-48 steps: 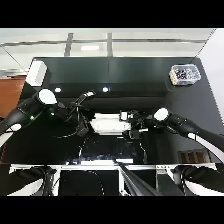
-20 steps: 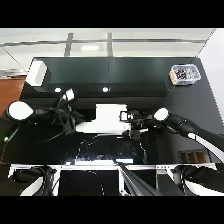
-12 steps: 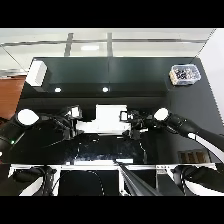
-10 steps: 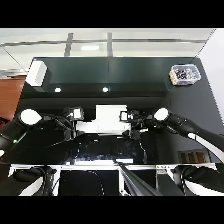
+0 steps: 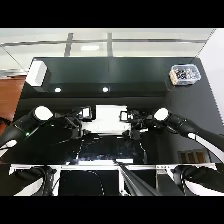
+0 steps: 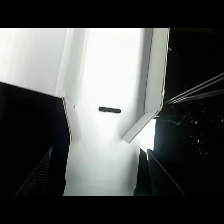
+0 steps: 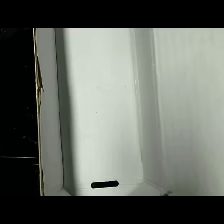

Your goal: Fold the box and place the chain.

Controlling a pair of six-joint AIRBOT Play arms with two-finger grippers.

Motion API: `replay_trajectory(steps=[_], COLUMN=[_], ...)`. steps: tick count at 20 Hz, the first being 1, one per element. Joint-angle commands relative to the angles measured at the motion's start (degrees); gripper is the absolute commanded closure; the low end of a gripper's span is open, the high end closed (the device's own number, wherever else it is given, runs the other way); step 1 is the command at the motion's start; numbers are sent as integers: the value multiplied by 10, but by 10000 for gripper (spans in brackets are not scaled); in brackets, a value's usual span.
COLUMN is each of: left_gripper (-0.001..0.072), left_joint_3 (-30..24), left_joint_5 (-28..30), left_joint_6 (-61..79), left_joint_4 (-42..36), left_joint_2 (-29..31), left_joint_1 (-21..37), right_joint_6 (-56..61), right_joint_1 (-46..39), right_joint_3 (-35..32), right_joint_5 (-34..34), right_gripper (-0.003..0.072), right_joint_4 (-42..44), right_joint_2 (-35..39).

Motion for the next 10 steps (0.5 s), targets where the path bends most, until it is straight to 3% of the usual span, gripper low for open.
replay_trajectory(steps=[1,4,8,10], left_gripper=[23,53,378,384], left_joint_3=[9,9,9,9], left_joint_5=[0,16,20,19], left_joint_6=[50,87,87,87], left_joint_4=[-43,-56,-56,-56], left_joint_2=[-28,-33,-35,-35], left_joint_1=[-6,-25,-28,-28], right_joint_6=[0,0,0,0], right_joint_1=[1,1,1,1], right_joint_3=[0,0,0,0], right_joint_5=[0,0,0,0], right_gripper=[505,505,505,506], right_joint_4=[0,0,0,0], right_joint_2=[0,0,0,0])
